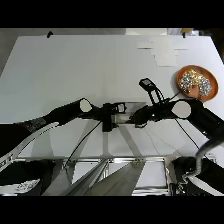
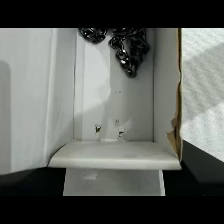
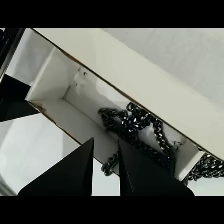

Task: Fold the box and place the chain.

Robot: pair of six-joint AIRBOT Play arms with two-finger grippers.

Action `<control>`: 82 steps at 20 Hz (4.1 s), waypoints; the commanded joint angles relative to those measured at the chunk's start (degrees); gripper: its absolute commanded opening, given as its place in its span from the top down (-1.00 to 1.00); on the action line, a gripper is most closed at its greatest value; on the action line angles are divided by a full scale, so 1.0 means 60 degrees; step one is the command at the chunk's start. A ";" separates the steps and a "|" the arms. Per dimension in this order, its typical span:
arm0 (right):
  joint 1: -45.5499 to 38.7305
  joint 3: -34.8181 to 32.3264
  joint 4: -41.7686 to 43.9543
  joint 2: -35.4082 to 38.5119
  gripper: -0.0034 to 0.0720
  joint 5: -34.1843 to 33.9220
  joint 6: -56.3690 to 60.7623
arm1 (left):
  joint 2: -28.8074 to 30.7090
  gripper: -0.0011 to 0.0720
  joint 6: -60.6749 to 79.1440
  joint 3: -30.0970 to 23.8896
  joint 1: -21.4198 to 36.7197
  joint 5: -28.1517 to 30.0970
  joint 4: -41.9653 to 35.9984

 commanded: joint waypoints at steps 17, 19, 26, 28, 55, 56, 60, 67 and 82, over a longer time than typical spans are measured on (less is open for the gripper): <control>-0.2739 0.1005 -0.2718 -0.0721 0.43 0.1348 -0.0761 | 0.0007 0.94 0.0004 -0.0004 -0.0004 0.0000 0.0000; -0.2473 0.1005 -0.2721 -0.1351 0.29 0.1184 -0.1104 | 0.0007 0.94 0.0004 -0.0007 -0.0004 0.0000 0.0000; -0.2280 0.1005 -0.3064 -0.2608 0.11 0.0878 -0.1249 | 0.0007 0.94 0.0004 -0.0004 -0.0004 0.0000 0.0000; -0.2255 0.1002 -0.2991 -0.2790 0.14 0.0882 -0.1246 | 0.0007 0.94 0.0004 -0.0004 -0.0004 0.0000 0.0000; -0.1821 0.1002 -0.3672 0.0521 0.87 0.2208 -0.0659 | 0.0007 0.94 0.0004 -0.0004 -0.0004 0.0000 0.0000; -0.1821 0.1002 -0.3526 0.0849 0.87 0.2295 -0.0659 | 0.0007 0.94 0.0000 -0.0004 -0.0004 0.0000 0.0000; -0.1821 0.1009 -0.2248 0.2033 0.87 0.2488 -0.0736 | 0.0007 0.94 0.0004 -0.0007 -0.0004 0.0000 0.0000; -0.1821 0.1024 0.1836 0.2634 0.87 0.2554 -0.2233 | 0.0007 0.94 0.0004 -0.0004 -0.0004 0.0000 0.0000; -0.1825 0.1031 0.5697 0.2634 0.87 0.1111 -0.4710 | 0.0007 0.94 0.0004 -0.0004 -0.0004 0.0000 0.0000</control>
